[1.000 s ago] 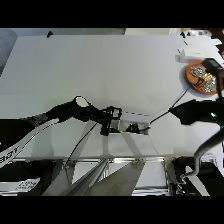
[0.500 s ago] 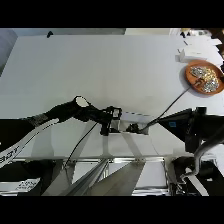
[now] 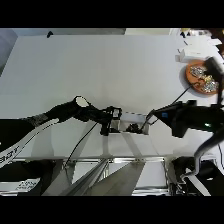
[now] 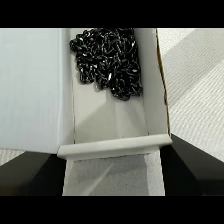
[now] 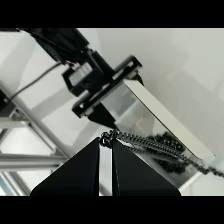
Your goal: Fold the box and place the chain.
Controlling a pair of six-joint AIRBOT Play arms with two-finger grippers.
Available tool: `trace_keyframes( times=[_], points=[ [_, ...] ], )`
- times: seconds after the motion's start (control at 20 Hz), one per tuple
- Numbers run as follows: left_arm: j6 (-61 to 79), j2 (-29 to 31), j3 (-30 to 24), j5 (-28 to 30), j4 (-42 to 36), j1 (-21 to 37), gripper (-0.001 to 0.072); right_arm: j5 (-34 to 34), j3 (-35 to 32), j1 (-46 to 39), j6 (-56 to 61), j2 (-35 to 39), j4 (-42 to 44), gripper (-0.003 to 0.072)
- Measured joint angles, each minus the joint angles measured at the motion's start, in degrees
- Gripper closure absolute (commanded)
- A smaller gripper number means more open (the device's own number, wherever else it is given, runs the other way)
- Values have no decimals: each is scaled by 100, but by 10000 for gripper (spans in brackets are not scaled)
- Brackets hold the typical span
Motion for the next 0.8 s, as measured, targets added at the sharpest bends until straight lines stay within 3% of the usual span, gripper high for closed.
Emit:
trace_keyframes(
  times=[0.25,0.6,0.75,0.8],
  points=[
    [0,0,0,0,0,0,502,-164,-699,431,-481,-573,-149,663],
    [2,0,0,0,0,0,502,-439,-1143,973,-645,-1414,-638,659],
    [2,0,0,0,0,0,502,-494,-1217,1139,-656,-1665,-697,485],
    [2,0,0,0,0,0,502,-503,-1224,1172,-662,-1714,-702,482]
  ],
)
